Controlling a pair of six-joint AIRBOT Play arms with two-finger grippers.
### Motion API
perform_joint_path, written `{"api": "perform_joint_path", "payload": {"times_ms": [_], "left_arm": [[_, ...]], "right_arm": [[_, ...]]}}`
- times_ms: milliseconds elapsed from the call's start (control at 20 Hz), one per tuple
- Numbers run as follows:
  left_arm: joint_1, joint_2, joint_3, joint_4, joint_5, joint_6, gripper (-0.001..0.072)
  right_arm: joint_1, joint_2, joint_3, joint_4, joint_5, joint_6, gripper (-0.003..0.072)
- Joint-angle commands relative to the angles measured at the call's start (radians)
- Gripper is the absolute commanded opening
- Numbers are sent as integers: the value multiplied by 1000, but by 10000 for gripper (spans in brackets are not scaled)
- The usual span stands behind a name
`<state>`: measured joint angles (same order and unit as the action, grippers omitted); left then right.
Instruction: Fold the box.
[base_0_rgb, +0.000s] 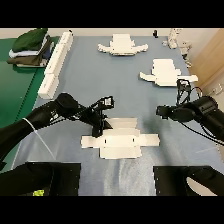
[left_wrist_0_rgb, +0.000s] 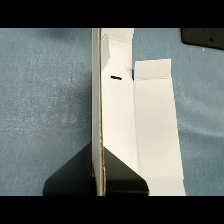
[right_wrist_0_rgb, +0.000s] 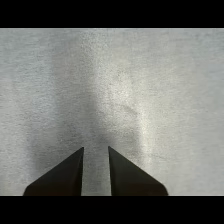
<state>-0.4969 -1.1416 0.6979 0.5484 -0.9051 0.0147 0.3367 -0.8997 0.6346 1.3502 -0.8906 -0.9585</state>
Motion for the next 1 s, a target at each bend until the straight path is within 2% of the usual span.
{"api": "perform_joint_path", "payload": {"times_ms": [0, 800, 950], "left_arm": [[-2, -21, 2, -7, -3, 4, 14], [-2, -24, -25, -3, -19, -7, 15], [-3, 2, -19, -40, 35, 11, 12]], "right_arm": [[0, -7, 0, 4, 0, 0, 244], [0, -7, 0, 4, 0, 0, 245], [0, -7, 0, 4, 0, 0, 244]]}}
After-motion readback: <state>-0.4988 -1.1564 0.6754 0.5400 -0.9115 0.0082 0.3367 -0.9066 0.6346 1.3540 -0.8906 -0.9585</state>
